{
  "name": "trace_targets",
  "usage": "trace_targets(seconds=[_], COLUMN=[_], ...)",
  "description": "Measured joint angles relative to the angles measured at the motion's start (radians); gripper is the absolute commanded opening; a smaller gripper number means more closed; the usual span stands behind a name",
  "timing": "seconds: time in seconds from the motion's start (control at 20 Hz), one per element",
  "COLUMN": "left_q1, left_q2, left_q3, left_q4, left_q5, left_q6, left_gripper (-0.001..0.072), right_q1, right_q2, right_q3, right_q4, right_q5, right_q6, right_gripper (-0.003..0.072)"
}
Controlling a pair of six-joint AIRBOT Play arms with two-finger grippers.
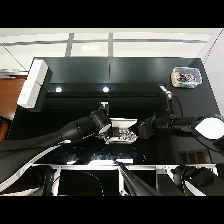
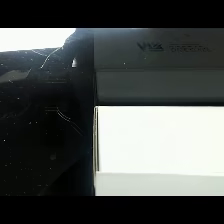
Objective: Fold the box and place the chain.
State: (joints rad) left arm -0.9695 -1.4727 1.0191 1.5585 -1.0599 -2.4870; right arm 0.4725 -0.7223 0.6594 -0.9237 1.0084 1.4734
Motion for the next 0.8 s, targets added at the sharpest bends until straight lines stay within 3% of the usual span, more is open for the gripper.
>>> trace_targets(seconds=[0.3,0.35,0.4,0.6,0.8], left_q1=[0.0,0.0,0.0,0.0,0.0], left_q2=[0.0,0.0,0.0,0.0,0.0], left_q3=[0.0,0.0,0.0,0.0,0.0], left_q4=[0.0,0.0,0.0,0.0,0.0], left_q5=[0.0,0.0,0.0,0.0,0.0], left_q6=[0.0,0.0,0.0,0.0,0.0], left_gripper=[0.0031,0.0031,0.0031,0.0031,0.0031], right_q1=[-0.232,-0.261,-0.282,-0.29,-0.183], right_q2=[0.042,0.045,0.047,0.041,-0.024], right_q3=[-0.042,-0.071,-0.103,-0.245,-0.315], right_q4=[-0.272,-0.293,-0.3,-0.219,-0.098], right_q5=[0.107,0.098,0.075,-0.06,-0.151], right_q6=[-0.14,-0.191,-0.245,-0.599,-0.978], right_gripper=[0.0428,0.0651,0.0709,0.0708,0.0708])
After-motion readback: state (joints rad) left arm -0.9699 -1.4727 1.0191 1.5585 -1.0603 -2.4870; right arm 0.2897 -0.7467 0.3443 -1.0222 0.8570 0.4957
